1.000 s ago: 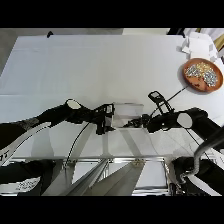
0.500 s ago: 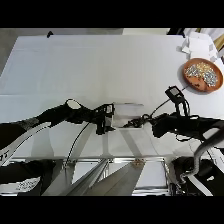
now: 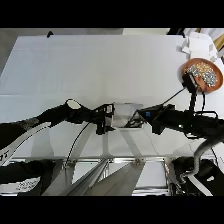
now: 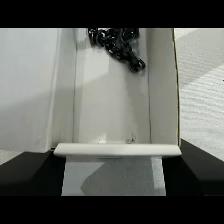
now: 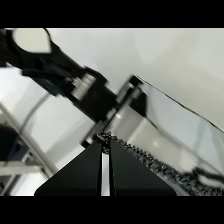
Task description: Fold the box and place the chain.
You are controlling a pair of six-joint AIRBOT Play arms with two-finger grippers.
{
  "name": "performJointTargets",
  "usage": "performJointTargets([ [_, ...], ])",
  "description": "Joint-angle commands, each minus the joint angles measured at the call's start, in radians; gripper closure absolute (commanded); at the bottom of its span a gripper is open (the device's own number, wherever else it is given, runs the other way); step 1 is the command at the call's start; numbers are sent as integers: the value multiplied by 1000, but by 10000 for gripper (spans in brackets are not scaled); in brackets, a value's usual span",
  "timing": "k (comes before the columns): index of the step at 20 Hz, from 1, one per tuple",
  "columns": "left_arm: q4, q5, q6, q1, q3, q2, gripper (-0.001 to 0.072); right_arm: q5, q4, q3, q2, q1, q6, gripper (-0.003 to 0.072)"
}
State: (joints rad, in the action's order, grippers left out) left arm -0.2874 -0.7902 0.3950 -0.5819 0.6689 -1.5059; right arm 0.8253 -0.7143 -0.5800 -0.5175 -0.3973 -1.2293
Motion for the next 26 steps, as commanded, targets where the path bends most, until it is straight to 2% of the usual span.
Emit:
performJointTargets([
  [1,0,0,0,1,0,1,574,-11,112,-57,-54,0,85,668],
  [8,0,0,0,1,0,1,574,80,41,-59,-277,-1,115,667],
  [13,0,0,0,1,0,1,574,63,-69,-59,-475,-131,168,667],
  [15,0,0,0,1,0,1,574,-3,-79,-59,-526,-167,162,667],
  [19,0,0,0,1,0,1,574,-67,-79,-59,-565,-182,154,660],
  [21,0,0,0,1,0,1,574,-68,-77,-59,-565,-182,154,580],
  [26,0,0,0,1,0,1,574,-108,-66,-59,-556,-182,154,574],
])
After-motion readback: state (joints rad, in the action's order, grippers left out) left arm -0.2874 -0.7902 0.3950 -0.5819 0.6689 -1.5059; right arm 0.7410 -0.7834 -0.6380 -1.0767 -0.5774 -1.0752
